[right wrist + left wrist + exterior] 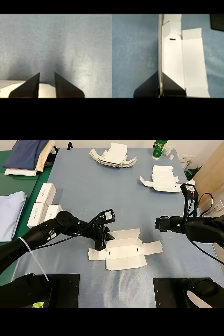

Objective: Fold the box.

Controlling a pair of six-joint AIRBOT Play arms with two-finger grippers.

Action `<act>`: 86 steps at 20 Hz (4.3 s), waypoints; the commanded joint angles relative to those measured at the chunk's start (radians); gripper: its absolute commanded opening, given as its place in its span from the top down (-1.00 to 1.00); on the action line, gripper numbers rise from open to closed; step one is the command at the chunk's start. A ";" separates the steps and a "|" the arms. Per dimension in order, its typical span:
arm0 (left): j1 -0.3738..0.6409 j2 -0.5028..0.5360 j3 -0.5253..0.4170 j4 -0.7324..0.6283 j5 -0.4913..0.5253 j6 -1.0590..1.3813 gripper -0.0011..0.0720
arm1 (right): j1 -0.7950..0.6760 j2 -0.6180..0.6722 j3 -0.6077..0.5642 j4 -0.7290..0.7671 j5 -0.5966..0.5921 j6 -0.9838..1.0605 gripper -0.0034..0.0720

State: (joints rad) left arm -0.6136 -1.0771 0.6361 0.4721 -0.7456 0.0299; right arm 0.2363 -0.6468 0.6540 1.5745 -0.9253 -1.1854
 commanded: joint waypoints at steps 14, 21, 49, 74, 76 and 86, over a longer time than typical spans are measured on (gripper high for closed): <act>0.052 -0.088 0.031 -0.031 -0.156 0.090 0.93 | 0.000 0.000 -0.011 0.012 0.002 0.000 0.17; 0.012 -0.088 0.031 -0.013 -0.177 0.023 0.93 | 0.001 0.001 -0.011 0.031 0.002 0.000 0.18; -0.016 -0.088 0.046 0.001 -0.147 -0.083 0.93 | 0.002 0.001 -0.011 0.151 -0.166 -0.039 0.90; -0.016 -0.087 0.047 -0.001 -0.147 -0.083 0.93 | 0.914 -0.038 -0.148 -0.199 -0.151 -0.164 -0.32; -0.016 -0.087 0.047 -0.001 -0.147 -0.083 0.93 | 0.917 -0.093 -0.151 -0.242 -0.101 -0.234 -0.70; -0.016 -0.087 0.047 -0.001 -0.146 -0.083 0.93 | 0.917 -0.320 -0.144 -0.424 -0.009 -0.137 -0.70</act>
State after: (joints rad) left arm -0.6300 -1.1652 0.6823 0.4709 -0.8928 -0.0532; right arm 1.1515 -0.9371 0.5060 1.2484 -0.9508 -1.4254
